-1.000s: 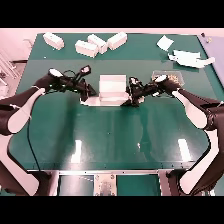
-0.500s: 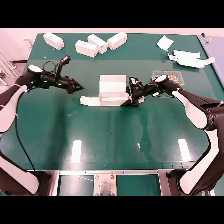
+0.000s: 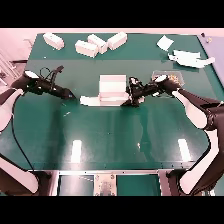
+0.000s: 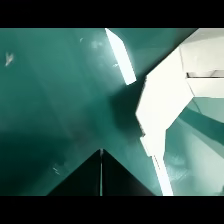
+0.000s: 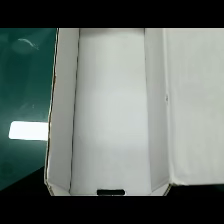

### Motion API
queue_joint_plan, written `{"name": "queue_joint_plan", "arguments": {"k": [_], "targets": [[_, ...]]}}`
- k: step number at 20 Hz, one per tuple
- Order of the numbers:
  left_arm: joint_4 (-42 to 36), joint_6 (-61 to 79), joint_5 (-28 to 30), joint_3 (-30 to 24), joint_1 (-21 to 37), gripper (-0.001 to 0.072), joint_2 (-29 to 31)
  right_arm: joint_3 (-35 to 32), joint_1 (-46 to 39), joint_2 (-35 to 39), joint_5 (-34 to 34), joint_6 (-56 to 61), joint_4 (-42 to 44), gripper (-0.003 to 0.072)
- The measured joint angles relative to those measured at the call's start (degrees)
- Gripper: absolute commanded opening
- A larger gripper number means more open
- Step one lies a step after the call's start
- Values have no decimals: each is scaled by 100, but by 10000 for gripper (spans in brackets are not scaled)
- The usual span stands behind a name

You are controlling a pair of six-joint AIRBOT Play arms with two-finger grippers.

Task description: Fold the box and place the chain.

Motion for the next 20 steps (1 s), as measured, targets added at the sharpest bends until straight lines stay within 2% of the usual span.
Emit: {"name": "queue_joint_plan", "arguments": {"k": [5, 14, 20], "targets": [[-142, -232, 125, -116, -72, 20, -114, 0, 0, 0, 0, 0, 0, 573], [-337, -282, 459, -138, -966, 20, -299, 0, 0, 0, -2, 0, 0, 573], [-437, -302, 553, -129, -1128, 22, -262, 0, 0, -2, -2, 2, 0, 573]]}}
